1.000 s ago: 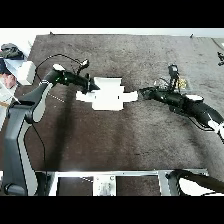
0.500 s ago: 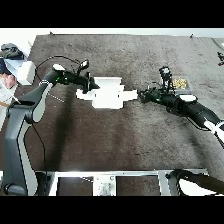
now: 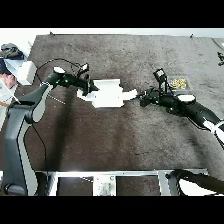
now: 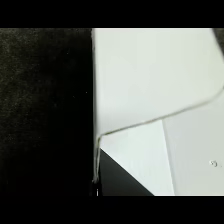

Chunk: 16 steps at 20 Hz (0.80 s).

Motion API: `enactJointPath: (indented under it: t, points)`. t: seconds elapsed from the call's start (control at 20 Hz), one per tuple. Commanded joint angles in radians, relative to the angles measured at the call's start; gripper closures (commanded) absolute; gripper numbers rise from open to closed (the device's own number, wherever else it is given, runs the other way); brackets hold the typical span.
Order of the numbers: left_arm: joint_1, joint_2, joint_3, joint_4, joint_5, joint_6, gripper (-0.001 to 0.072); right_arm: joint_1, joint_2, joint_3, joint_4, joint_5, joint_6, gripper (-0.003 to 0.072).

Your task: Fold the box and place the chain.

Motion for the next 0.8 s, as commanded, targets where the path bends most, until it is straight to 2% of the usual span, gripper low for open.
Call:
enactJointPath:
  t: [0.0, 0.25, 0.3, 0.4, 0.6, 0.75]
  points:
    - [0.000, 0.000, -0.002, 0.000, 0.013, 0.003, 0.0700, 0.050, -0.027, 0.019, -0.007, 0.022, -0.108, 0.0181]
    - [0.000, 0.000, -0.002, -0.001, 0.006, 0.003, 0.0699, 0.147, -0.122, 0.089, -0.020, 0.023, -0.386, 0.0185]
    - [0.000, 0.000, -0.002, -0.002, 0.006, 0.003, 0.0699, 0.159, -0.136, 0.095, -0.025, 0.036, -0.451, 0.0146]
    - [0.000, 0.000, -0.002, -0.003, 0.006, 0.003, 0.0699, 0.169, -0.162, 0.109, -0.026, 0.124, -0.546, 0.0134]
    - [0.000, 0.000, -0.002, -0.005, 0.006, 0.003, 0.0699, 0.169, -0.227, 0.180, -0.153, 0.230, -0.545, 0.0114]
    - [0.000, 0.000, -0.002, -0.005, 0.006, 0.003, 0.0699, 0.187, -0.272, 0.235, -0.285, 0.237, -0.500, 0.0107]
